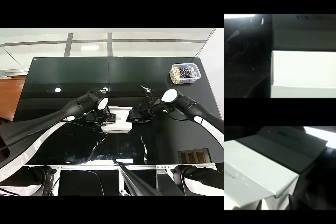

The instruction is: Fold the box and place the chain.

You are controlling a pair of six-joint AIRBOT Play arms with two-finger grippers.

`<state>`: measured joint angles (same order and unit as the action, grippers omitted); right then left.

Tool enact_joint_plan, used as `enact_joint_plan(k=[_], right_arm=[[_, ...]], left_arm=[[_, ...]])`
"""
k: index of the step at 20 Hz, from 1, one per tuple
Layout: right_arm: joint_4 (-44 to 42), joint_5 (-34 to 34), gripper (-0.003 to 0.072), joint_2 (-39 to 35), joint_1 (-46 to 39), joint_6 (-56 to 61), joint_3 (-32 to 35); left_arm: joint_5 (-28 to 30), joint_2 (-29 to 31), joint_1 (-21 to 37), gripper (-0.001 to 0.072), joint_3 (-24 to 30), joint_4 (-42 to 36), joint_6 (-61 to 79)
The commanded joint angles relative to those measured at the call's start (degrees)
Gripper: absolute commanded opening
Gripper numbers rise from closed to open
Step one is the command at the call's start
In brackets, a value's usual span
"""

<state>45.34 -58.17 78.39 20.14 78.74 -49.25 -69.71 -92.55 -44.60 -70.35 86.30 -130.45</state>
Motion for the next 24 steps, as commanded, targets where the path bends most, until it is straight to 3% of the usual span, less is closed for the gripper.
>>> enact_joint_plan(k=[1,6,11,24], right_arm=[[15.34,1.51,0.0351,0.04,6.14,16.06,-3.82],[28.79,1.44,0.0333,1.22,13.9,30.95,-8.41],[39.47,-3.76,0.0333,5.25,18.21,42.34,-12.17],[36.74,-5.97,0.0332,7.63,18.18,51.82,-12.17]], left_arm=[[0.02,0.02,0.0,0.0029,0.0,0.02,0.02],[0.0,0.02,0.0,0.0029,0.0,0.02,0.04],[-0.5,0.02,0.0,0.0029,0.0,0.02,0.07],[-1.27,0.02,0.02,0.0029,0.0,0.2,0.17]])
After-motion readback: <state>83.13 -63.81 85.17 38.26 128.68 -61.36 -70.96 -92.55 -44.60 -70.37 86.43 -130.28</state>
